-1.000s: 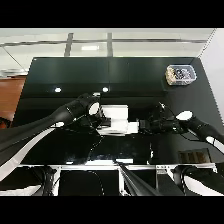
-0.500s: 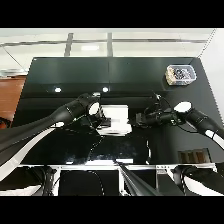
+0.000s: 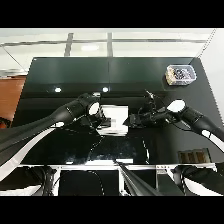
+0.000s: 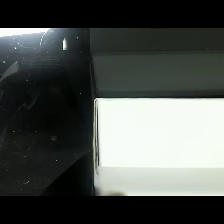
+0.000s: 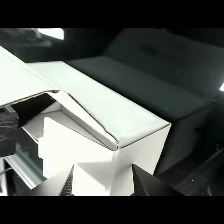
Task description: Fold the box and place the chain.
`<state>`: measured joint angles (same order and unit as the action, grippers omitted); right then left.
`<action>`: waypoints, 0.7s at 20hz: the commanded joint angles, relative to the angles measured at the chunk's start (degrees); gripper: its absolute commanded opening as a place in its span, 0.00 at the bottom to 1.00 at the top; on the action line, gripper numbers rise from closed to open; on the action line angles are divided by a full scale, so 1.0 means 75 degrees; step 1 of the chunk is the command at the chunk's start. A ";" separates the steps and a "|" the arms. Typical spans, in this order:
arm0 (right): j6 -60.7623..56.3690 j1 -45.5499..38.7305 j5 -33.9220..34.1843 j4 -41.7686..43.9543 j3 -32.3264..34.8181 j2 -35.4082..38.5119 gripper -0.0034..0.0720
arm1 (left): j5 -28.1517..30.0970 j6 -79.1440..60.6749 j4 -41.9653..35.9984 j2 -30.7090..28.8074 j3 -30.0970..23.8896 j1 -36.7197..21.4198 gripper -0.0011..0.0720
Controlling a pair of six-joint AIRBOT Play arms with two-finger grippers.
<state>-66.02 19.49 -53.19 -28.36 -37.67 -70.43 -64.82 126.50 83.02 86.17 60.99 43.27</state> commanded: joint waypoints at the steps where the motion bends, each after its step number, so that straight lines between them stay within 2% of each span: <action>1: -0.1134 0.0353 0.0125 -0.1154 -0.0291 0.0000 0.58 | 0.0003 0.0000 -0.0006 0.0000 0.0003 0.0000 0.05; 2: -0.1393 0.0446 0.0125 -0.1416 -0.0402 0.0000 0.58 | 0.0006 0.0000 -0.0006 0.0000 0.0003 0.0000 0.05; 3: -0.1623 0.0554 0.0134 -0.1606 -0.0525 -0.0003 0.49 | 0.0006 0.0000 -0.0006 0.0000 0.0003 0.0000 0.05; 6: -0.2506 0.0901 0.0291 -0.2218 -0.0813 -0.0029 0.48 | 0.0006 0.0000 0.0000 0.0000 0.0003 0.0000 0.05; 10: -0.4252 0.1545 0.0291 -0.3926 -0.1428 -0.0224 0.48 | 0.0003 -0.0003 -0.0003 0.0000 0.0003 0.0000 0.05; 11: -0.4599 0.1676 0.0259 -0.4266 -0.1562 -0.0271 0.45 | 0.0003 0.0000 -0.0003 0.0000 0.0003 0.0000 0.05; 14: -0.5607 0.2072 -0.0015 -0.5120 -0.1944 -0.0536 0.45 | 0.0003 -0.0003 0.0000 0.0000 0.0003 0.0000 0.05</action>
<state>-98.65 32.18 -51.86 -58.30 -49.54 -72.97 -64.79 126.52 83.00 86.17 60.97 43.27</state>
